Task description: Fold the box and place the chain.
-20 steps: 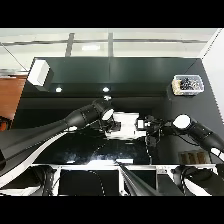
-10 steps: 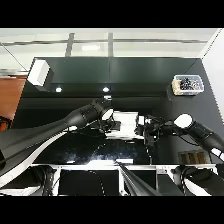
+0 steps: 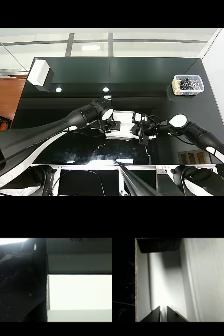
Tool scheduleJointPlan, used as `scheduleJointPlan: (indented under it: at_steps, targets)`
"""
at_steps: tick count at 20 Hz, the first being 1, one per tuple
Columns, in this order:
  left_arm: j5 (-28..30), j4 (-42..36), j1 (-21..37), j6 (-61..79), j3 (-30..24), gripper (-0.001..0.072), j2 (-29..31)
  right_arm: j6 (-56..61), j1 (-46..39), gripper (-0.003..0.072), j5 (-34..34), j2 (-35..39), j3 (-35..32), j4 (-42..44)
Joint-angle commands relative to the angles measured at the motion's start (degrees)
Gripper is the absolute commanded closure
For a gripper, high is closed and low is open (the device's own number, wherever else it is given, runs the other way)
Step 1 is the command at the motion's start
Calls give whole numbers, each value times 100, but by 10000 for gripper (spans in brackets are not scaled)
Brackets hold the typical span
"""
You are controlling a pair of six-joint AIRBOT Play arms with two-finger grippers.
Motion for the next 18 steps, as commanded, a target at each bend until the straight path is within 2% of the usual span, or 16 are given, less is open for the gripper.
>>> scheduleJointPlan:
  at_steps: [1,2,3,4,5,6,7,8,10,13,14,15,16,17,18]
  targets:
    - [2,0,4,0,2,683,-4,249,44,365,-448,-42,2,28]
    - [0,0,4,0,2,683,-4,273,44,178,-544,-42,2,26]
    - [0,0,4,0,2,683,-4,334,35,365,-535,-42,2,22]
    - [0,0,4,0,2,683,-4,433,33,476,-527,-39,2,28]
    - [0,0,4,0,2,683,-4,476,33,302,-531,-39,2,33]
    - [0,-7,4,-2,2,683,-4,531,31,290,-501,-39,2,26]
    - [0,-31,4,-2,2,683,-4,723,31,436,-461,-33,4,9]
    - [0,-33,4,-2,2,683,-4,1073,31,651,-396,11,9,-118]
    - [0,-37,9,-2,2,683,-4,2549,-92,675,-55,278,188,-728]
    - [4,-42,9,-2,2,683,-4,5886,-914,675,1231,938,859,-2986]
    - [4,-42,9,-2,2,683,-4,7031,-1405,675,1480,1167,960,-3792]
    - [2,-42,9,-2,2,683,-4,8439,-1978,675,1416,1322,918,-4472]
    - [2,-42,9,-2,2,683,-4,9672,-2577,675,1274,1366,804,-4815]
    - [2,-46,9,-2,2,683,-4,10183,-3141,675,1209,1338,614,-4621]
    - [2,-44,9,-2,2,683,-4,9973,-3510,677,1156,1292,389,-4076]
